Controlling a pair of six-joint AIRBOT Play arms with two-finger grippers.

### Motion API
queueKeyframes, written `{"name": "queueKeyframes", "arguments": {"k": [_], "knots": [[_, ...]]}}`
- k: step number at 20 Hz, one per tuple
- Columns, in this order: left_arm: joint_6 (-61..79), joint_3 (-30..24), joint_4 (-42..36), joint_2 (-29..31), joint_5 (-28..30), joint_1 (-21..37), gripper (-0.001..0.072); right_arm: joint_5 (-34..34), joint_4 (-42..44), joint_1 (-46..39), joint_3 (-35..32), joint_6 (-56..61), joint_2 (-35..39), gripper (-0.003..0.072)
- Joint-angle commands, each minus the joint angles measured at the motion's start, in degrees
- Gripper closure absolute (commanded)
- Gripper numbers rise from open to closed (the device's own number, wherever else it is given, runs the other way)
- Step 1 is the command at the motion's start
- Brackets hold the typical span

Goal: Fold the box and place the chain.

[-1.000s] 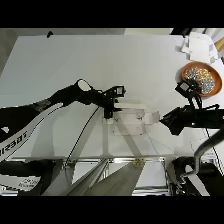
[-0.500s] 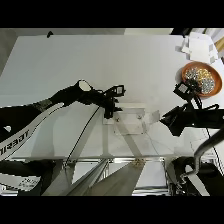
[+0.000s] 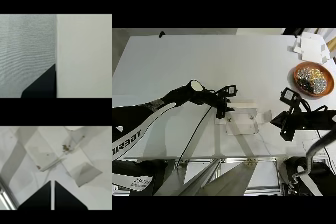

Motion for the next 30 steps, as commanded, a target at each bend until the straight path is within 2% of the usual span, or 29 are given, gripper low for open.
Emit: {"name": "queueKeyframes", "arguments": {"k": [1, 3, 6, 7, 9, 10, 14, 16, 17, 20, 24, 27, 30], "knots": [[0.0, 0.0, 0.0, 0.0, 0.0, 0.0, 0.0698, -0.6, -0.4, 6.5, -0.3, -3.6, -1.3, 0.0674], [0.0, 0.0, 0.0, 0.0, 0.0, 0.0, 0.0698, -4.8, -1.5, 12.1, -1.3, -3.7, -3.6, 0.0675], [0.0, 0.0, 0.0, 0.0, 0.0, 0.0, 0.0698, -13.0, -11.6, 22.0, -2.1, -3.6, -8.5, 0.0674], [0.0, 0.0, 0.0, 0.0, 0.0, 0.0, 0.0698, -14.8, -12.7, 23.7, -2.2, -3.5, -9.8, 0.0616], [0.0, 0.0, -0.2, 0.0, -0.2, 0.0, 0.0698, -18.5, -13.3, 22.6, -3.2, -3.5, -10.3, 0.0247], [0.0, 0.0, -0.2, 0.0, -0.3, 0.0, 0.0698, -20.3, -14.7, 22.6, -4.9, -3.7, -10.0, 0.0119], [0.0, 0.0, -0.2, 0.0, -0.4, 0.0, 0.0698, -29.5, -17.8, 27.5, -13.2, -3.7, -6.6, 0.0090], [0.0, 0.0, -0.2, 0.0, -0.4, 0.0, 0.0698, -35.3, -17.6, 30.8, -16.2, -3.6, -5.2, 0.0021], [0.0, 0.0, -0.2, 0.0, -0.4, 0.0, 0.0698, -37.1, -17.7, 32.4, -17.1, -3.6, -5.0, 0.0015], [0.0, 0.0, -0.2, 0.0, -0.4, 0.0, 0.0698, -38.4, -17.7, 36.0, -18.7, -3.6, -5.1, -0.0004], [0.0, 0.0, -0.2, 0.0, -0.4, 0.0, 0.0698, -45.8, -18.1, 36.2, -19.3, -3.4, -6.2, -0.0004], [0.0, 0.0, -0.2, 0.0, -0.4, 0.0, 0.0698, -47.8, -18.7, 36.2, -19.3, -3.4, -10.4, -0.0003], [0.0, 0.0, -0.2, 0.0, -0.4, 0.0, 0.0698, -50.8, -18.7, 36.1, -19.3, -3.5, -10.5, -0.0002]]}}
